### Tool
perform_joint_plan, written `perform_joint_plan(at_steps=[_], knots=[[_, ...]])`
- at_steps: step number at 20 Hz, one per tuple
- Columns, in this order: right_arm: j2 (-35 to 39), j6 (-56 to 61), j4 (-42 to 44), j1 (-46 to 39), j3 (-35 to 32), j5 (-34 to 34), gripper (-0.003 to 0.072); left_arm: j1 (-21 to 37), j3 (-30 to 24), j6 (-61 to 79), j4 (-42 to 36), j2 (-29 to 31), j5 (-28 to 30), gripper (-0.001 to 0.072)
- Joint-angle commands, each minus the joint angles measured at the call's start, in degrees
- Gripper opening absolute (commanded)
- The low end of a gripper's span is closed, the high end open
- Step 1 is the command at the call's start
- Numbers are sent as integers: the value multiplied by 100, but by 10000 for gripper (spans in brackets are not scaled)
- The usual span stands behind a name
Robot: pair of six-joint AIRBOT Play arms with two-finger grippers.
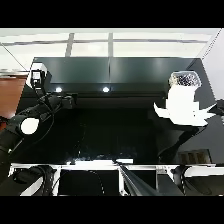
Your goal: Fold the box and place the chain.
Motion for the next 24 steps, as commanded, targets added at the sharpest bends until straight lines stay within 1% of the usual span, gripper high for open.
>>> perform_joint_plan(at_steps=[1, 2, 4, 6, 9, 11, 12, 13, 14, 15, 16, 18, 19, 21, 23, 24], knots=[[201, -411, 1266, 63, -258, 560, 16, 0, 0, 2, -2, -4, 46, 703], [354, -605, 1821, 105, -531, 579, 16, 0, 0, -9, -26, -4, 37, 703], [778, -1091, 2736, 345, -1331, 501, 16, 0, 0, -7, -452, -7, -17, 703], [1316, -1517, 3414, 730, -2293, 66, 16, -50, 0, -4, -643, -7, -151, 703], [2116, -2033, 4398, 1582, -3709, -966, 16, -328, 37, -2, -734, -31, -398, 701], [2588, -2070, 4833, 2369, -4496, -1902, 16, -330, 365, -2, -896, -269, -1091, 686], [2769, -2044, 4905, 2839, -4795, -2393, 16, -260, 640, 11, -927, -522, -1539, 686], [2876, -2026, 4900, 3311, -5001, -2835, 16, -157, 964, 109, -1040, -846, -2000, 687], [2896, -1978, 4905, 3703, -5115, -3106, 16, -26, 1290, 470, -1375, -1198, -2472, 687], [2896, -1893, 4900, 4070, -5163, -3300, 16, 136, 1609, 1128, -1998, -1572, -2990, 688], [2896, -1849, 4909, 4419, -5169, -3407, 16, 350, 1912, 1958, -2763, -1991, -3641, 688], [2896, -1832, 5016, 4911, -5169, -3427, 16, 861, 2334, 2920, -3862, -2719, -4924, 690], [2898, -1797, 5003, 5075, -5169, -3423, 16, 1086, 2428, 3073, -4105, -2977, -5217, 690], [2896, -1770, 4996, 5305, -5169, -3416, 17, 1353, 2514, 3270, -4116, -3401, -5521, 690], [2896, -1773, 5007, 5403, -5169, -3429, 16, 1344, 2514, 3692, -4190, -3764, -5947, 690], [2896, -1773, 5010, 5407, -5169, -3434, 16, 1248, 2520, 3912, -4188, -3963, -6161, 690]])
